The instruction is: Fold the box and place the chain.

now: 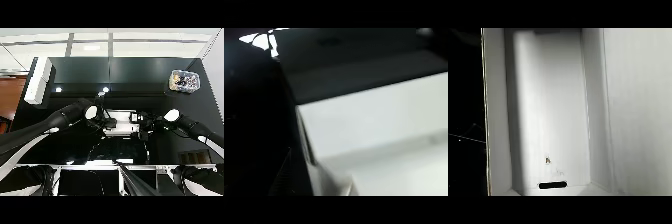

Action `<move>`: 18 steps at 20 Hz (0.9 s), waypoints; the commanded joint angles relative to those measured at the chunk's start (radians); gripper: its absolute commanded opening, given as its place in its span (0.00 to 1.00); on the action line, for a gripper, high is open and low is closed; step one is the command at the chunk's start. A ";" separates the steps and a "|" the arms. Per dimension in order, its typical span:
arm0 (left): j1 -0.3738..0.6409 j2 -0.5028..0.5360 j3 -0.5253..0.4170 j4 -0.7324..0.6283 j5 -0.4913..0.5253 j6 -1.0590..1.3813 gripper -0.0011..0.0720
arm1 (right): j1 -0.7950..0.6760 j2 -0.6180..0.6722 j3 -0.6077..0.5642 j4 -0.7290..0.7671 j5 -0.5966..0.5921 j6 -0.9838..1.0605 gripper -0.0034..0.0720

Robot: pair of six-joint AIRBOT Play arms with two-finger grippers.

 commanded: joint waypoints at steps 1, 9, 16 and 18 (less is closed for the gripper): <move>-0.018 -0.072 0.083 0.139 -0.141 -0.063 0.64 | 0.001 0.000 0.000 0.000 0.000 0.000 0.23; -0.082 -0.146 0.185 0.186 -0.208 -0.227 0.62 | 0.001 0.000 0.000 0.000 0.000 0.000 0.23; -0.085 -0.146 0.186 0.175 -0.211 -0.349 0.05 | 0.001 0.000 0.000 0.000 0.000 0.000 0.23; -0.085 -0.146 0.186 0.167 -0.206 -0.349 0.05 | 0.001 0.000 0.000 0.000 0.000 0.000 0.23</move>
